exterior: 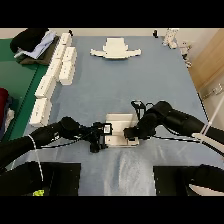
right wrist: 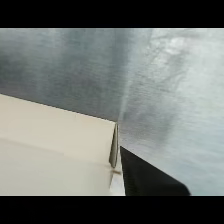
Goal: Fold the box.
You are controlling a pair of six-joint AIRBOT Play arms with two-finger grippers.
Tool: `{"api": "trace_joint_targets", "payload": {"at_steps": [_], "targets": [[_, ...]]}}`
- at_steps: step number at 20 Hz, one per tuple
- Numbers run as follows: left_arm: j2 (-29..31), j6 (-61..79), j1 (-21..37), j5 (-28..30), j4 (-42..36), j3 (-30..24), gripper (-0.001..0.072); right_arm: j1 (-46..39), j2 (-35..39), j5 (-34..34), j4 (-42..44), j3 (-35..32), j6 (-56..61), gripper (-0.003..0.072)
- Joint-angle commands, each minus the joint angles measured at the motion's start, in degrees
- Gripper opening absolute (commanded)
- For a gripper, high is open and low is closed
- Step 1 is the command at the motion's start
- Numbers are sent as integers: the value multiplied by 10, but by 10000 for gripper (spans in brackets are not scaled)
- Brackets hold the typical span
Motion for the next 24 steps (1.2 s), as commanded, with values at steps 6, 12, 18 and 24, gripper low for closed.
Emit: {"api": "trace_joint_targets", "payload": {"at_steps": [6,12,18,24], "targets": [[0,0,0,0,0,0,520,54,-64,-61,-112,57,141,213],[0,0,0,0,0,0,520,54,-66,-61,-107,57,141,95],[0,0,0,0,0,0,520,54,-64,-88,-101,61,141,373],[0,0,0,0,0,0,520,54,-64,-86,-96,61,141,4]]}}
